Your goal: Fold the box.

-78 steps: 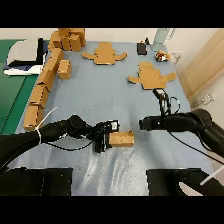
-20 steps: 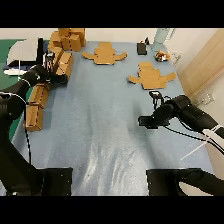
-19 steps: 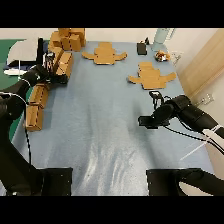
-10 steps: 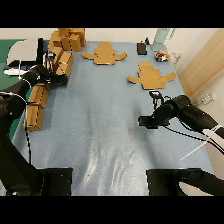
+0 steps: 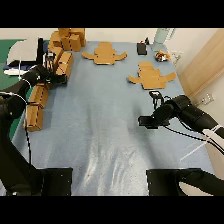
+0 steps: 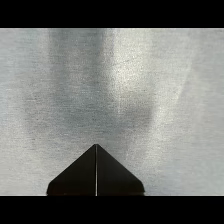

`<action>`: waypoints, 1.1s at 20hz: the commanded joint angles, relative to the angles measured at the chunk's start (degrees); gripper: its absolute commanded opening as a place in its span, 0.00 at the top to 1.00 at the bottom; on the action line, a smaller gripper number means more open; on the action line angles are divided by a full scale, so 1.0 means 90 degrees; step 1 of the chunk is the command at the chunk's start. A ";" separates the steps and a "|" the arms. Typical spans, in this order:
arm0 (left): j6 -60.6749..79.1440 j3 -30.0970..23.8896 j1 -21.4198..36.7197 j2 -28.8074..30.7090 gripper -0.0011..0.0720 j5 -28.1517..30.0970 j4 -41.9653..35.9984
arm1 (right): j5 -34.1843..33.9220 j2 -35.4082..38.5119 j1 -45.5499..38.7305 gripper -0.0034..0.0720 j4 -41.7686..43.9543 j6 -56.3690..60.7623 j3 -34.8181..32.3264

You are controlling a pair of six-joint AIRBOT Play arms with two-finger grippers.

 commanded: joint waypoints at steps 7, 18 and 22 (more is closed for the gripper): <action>-0.0029 0.0046 0.0036 0.0321 0.02 -0.0729 -0.0005 | 0.0000 -0.0005 -0.0002 0.95 0.0002 0.0000 0.0007; -0.0741 0.0512 0.0226 0.1639 0.96 -0.5044 -0.0291 | 0.0002 -0.0005 -0.0002 0.95 0.0002 0.0000 0.0007; -0.0736 0.0576 -0.0206 0.2101 0.97 -0.6254 -0.0940 | 0.0000 -0.0005 -0.0002 0.95 0.0000 0.0000 0.0007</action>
